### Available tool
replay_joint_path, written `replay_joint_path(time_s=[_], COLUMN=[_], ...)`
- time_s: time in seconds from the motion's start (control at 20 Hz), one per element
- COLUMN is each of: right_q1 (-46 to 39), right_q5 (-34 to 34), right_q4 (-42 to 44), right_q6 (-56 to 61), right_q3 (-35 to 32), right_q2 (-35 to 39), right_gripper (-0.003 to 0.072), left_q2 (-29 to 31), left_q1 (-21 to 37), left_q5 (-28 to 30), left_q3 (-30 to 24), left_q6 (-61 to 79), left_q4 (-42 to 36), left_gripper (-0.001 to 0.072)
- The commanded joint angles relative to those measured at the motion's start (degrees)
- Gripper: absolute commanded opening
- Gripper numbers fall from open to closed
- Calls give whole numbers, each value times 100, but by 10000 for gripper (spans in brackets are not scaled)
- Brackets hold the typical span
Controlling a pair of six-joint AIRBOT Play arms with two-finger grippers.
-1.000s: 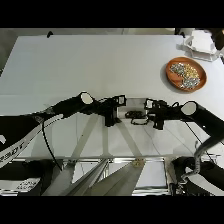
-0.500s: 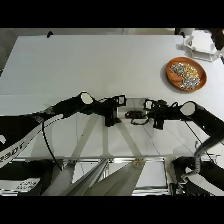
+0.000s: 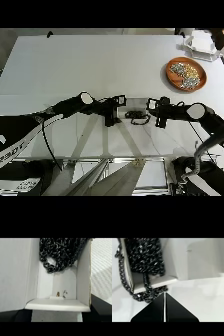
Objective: Fold the box and place the chain.
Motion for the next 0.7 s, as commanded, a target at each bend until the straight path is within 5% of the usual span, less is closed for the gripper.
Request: replay_joint_path(time_s=[0.0,0.1,0.65], right_q1=[7,7,7], right_q5=[310,461,260], right_q4=[-28,-306,-72], right_q6=[76,59,-398], right_q3=[2,2,2], right_q2=[323,181,-999], right_gripper=[44,354,365], left_q2=[0,2,2], left_q1=[-2,-2,-4], left_q5=[0,2,2], left_q3=[4,4,4], left_q6=[2,2,2], left_q4=[0,0,0], left_gripper=[89,89,89])
